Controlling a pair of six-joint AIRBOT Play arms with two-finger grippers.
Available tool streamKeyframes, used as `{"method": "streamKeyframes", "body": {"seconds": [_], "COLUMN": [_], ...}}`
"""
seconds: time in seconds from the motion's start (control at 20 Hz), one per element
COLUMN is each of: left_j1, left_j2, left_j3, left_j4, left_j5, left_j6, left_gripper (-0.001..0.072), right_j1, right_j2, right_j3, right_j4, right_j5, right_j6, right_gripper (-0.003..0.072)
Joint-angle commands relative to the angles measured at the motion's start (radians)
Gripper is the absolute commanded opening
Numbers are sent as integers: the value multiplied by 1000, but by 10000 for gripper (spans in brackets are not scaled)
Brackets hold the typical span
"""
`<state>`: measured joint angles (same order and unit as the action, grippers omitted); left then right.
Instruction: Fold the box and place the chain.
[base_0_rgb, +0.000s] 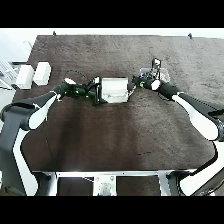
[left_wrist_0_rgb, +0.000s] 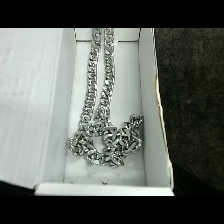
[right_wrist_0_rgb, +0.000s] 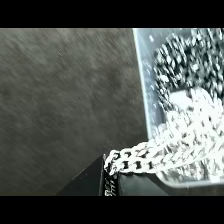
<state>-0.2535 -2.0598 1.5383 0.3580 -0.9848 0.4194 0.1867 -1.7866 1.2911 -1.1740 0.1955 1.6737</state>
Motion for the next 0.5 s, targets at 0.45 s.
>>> {"method": "streamKeyframes", "body": {"seconds": [0.45], "left_j1": [0], "left_j2": [0], "left_j3": [0], "left_j4": [0], "left_j5": [0], "left_j6": [0], "left_gripper": [279], "right_j1": [106], "right_j2": [513], "right_j3": [3], "right_j4": [-260], "right_j5": [180], "right_j6": [-10], "right_gripper": [0]}}
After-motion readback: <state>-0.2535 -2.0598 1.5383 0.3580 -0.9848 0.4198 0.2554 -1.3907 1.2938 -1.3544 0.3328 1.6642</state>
